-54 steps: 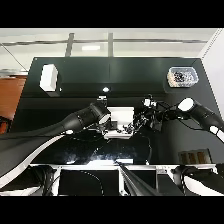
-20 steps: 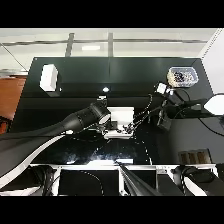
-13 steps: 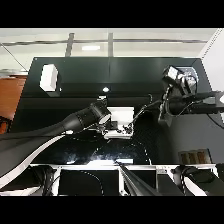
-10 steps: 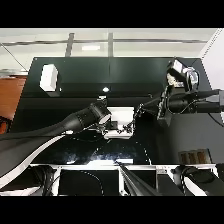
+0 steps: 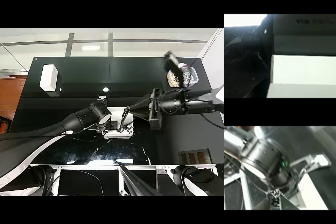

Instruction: Fold the box and place the chain.

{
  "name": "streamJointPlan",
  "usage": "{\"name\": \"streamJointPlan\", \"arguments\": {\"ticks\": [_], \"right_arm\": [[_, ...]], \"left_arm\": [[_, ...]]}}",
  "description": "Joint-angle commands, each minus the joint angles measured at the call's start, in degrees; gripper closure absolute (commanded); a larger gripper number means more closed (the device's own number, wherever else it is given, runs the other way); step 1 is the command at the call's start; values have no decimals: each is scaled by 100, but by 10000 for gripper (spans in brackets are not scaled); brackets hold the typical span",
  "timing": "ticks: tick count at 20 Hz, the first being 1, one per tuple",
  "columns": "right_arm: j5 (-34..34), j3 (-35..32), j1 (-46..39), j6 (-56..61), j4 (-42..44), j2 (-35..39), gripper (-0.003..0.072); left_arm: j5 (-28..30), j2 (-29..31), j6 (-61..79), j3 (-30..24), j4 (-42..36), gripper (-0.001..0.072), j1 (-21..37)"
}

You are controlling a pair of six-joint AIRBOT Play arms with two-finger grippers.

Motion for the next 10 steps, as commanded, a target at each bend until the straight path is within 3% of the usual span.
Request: {"name": "streamJointPlan", "arguments": {"ticks": [1, 2, 6, 10], "right_arm": [[-291, -94, 96, 352, -767, -210, 225], [-389, -81, 2, 402, -1075, -199, 5], [-726, -105, -1010, 398, -2201, -195, -11], [-3241, -737, -1447, 992, -2621, -505, -12]], "left_arm": [[9, -4, 4, -2, 4, 677, 4], [9, -4, 4, -2, 4, 677, 4], [4, -4, 2, -2, 2, 677, 4], [26, -4, 4, -2, 2, 677, 4]]}}
